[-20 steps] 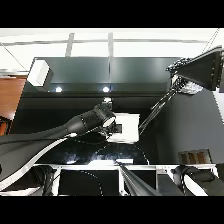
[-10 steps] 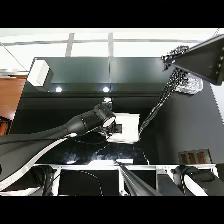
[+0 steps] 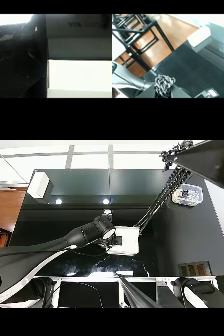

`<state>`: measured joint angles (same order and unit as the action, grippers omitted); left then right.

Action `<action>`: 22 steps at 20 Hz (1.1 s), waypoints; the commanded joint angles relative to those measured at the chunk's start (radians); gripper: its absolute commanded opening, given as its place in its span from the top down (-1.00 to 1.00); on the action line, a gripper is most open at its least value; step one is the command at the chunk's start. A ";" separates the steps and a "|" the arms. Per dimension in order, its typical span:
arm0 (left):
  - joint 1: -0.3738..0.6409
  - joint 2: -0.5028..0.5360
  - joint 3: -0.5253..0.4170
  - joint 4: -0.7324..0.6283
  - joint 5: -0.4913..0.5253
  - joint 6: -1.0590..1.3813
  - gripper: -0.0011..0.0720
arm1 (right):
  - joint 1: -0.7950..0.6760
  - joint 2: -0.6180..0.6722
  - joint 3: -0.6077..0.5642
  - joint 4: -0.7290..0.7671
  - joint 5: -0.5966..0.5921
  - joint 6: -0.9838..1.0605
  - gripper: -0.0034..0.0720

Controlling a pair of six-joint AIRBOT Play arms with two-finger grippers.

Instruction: Fold the box and place the chain.

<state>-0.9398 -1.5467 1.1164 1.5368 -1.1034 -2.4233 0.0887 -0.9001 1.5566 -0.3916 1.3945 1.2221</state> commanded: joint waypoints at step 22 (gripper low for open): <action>0.001 -0.001 0.000 0.000 0.003 0.000 0.89 | -0.052 0.002 0.015 0.064 0.034 -0.026 0.88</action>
<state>-0.9398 -1.5467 1.1164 1.5368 -1.1023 -2.4233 0.0368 -0.8986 1.5707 -0.3767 1.4338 1.2034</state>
